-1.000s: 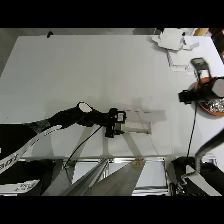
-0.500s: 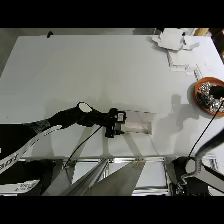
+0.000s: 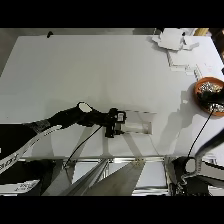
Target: Fold the box and place the chain.
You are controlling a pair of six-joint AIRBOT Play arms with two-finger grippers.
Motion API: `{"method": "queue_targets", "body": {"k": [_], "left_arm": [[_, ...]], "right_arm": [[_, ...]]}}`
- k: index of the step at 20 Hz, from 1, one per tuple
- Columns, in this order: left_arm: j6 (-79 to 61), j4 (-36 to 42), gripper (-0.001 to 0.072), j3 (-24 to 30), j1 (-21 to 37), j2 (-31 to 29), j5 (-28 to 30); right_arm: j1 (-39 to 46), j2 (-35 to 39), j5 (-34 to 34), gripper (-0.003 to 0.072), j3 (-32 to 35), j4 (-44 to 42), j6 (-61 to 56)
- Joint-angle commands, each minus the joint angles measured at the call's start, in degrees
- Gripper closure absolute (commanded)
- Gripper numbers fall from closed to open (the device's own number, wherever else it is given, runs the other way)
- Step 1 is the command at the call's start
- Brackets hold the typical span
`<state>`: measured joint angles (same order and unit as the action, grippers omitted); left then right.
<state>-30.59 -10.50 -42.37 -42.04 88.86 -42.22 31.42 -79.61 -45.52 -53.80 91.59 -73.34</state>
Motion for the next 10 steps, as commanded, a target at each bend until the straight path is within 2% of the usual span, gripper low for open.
{"method": "queue_targets", "body": {"k": [1, 5, 6, 7, 9, 10], "left_arm": [[0.0, 0.0, 0.0368, 0.0, 0.0, 0.0, 0.0], [0.0, 0.0, 0.0368, 0.0, 0.0, 0.0, 0.0], [0.0, 0.0, 0.0368, 0.0, 0.0, 0.0, 0.0], [0.0, 0.0, 0.0368, 0.0, 0.0, 0.0, 0.0], [0.0, 0.0, 0.0368, 0.0, 0.0, 0.0, 0.0], [0.0, 0.0, 0.0368, 0.0, 0.0, 0.0, 0.0]], "right_arm": [[0.2, -0.7, 0.2, 0.0471, 0.0, -1.2, 1.4], [0.1, -1.3, -0.3, 0.0474, 0.0, -1.1, 1.4], [0.1, -1.9, -0.6, 0.0515, 0.0, -0.9, 1.4], [0.1, -2.3, -0.9, 0.0521, 0.0, -0.9, 1.4], [0.1, -2.2, -1.2, 0.0668, -0.1, -0.9, 1.4], [0.1, -1.6, -1.5, 0.0669, -0.1, -1.0, 1.4]]}}
